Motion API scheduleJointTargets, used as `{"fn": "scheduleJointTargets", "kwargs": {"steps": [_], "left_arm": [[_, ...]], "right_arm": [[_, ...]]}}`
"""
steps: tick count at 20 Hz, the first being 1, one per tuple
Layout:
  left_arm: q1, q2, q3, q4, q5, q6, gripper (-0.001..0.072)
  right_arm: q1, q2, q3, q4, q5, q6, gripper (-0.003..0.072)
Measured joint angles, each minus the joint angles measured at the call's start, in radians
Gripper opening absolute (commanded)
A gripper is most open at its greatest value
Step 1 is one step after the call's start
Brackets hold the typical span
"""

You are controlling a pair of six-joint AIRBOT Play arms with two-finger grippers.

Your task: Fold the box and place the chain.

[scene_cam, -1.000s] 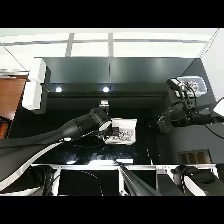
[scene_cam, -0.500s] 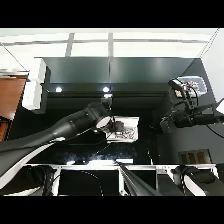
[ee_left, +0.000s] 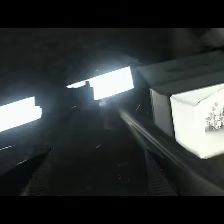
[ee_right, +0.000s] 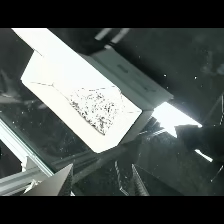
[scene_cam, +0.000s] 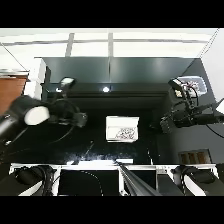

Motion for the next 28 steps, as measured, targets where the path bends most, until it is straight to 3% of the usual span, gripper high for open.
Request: {"fn": "scheduleJointTargets", "kwargs": {"steps": [2, 3, 5, 9, 14, 19, 28], "left_arm": [[0.105, 0.072, -0.132, -0.259, 0.051, 0.317, 0.0637], [0.134, 0.09, -0.191, -0.365, 0.06, 0.489, 0.072], [0.156, 0.108, -0.299, -0.542, 0.08, 0.871, 0.0713], [0.121, 0.061, -0.393, -0.671, 0.138, 1.428, 0.0714], [0.094, -0.146, -0.363, -0.756, 0.176, 1.807, 0.0714], [0.089, -0.311, -0.267, -0.846, 0.197, 1.972, 0.0713], [0.019, -0.421, -0.184, -0.886, 0.223, 2.023, 0.0713]], "right_arm": [[0.0, 0.0, 0.0, 0.001, -0.014, 0.0, 0.0437], [0.0, 0.0, 0.0, 0.001, -0.019, 0.0, 0.0437], [0.0, 0.0, 0.0, 0.003, -0.026, 0.0, 0.0437], [0.0, 0.0, 0.0, 0.003, -0.034, 0.005, 0.0437], [0.002, 0.0, 0.0, 0.003, -0.056, 0.016, 0.0437], [0.002, 0.0, 0.0, 0.004, -0.067, 0.024, 0.0437], [0.002, 0.0, -0.01, 0.003, -0.08, 0.031, 0.0437]]}}
